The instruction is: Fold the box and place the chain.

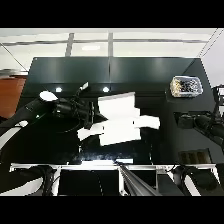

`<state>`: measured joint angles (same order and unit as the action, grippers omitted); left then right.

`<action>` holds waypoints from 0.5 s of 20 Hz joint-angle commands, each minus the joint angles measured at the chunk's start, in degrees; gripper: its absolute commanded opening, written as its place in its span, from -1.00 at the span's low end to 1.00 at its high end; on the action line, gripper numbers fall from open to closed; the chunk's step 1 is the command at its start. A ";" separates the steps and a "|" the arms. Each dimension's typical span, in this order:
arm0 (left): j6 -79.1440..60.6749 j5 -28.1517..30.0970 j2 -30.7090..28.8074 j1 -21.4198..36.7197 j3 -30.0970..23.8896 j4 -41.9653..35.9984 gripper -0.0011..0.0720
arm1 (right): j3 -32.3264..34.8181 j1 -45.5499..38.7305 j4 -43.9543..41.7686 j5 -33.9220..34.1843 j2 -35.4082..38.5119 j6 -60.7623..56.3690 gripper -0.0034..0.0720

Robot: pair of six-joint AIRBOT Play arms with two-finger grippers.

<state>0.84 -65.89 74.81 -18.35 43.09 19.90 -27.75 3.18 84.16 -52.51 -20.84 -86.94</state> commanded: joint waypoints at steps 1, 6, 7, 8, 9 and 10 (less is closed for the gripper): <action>-8.33 1.95 -1.27 -2.45 0.09 5.57 -0.90 | -1.16 -0.26 3.72 -1.31 -1.53 0.50 0.95; -16.79 11.74 -0.81 -4.26 0.09 6.60 -0.90 | -1.16 -0.04 2.43 -1.33 -2.93 2.99 0.95; -17.16 12.20 -0.24 -4.20 0.09 6.71 -0.90 | -1.16 0.44 2.45 -1.29 -2.93 3.28 0.95; -17.14 13.03 0.44 -4.09 0.09 7.34 -0.90 | -1.16 1.01 2.45 -1.29 -2.93 3.72 0.95; -17.16 13.49 0.96 -4.15 0.07 8.61 -0.90 | -1.16 1.81 2.45 -1.29 -2.93 4.15 0.95; -17.27 13.49 1.42 -4.20 0.09 10.03 -0.90 | -1.16 2.73 2.45 -1.25 -2.95 4.61 0.95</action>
<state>-14.33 -54.96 75.11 -22.24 43.13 27.00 -28.84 4.34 86.74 -53.74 -23.59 -83.72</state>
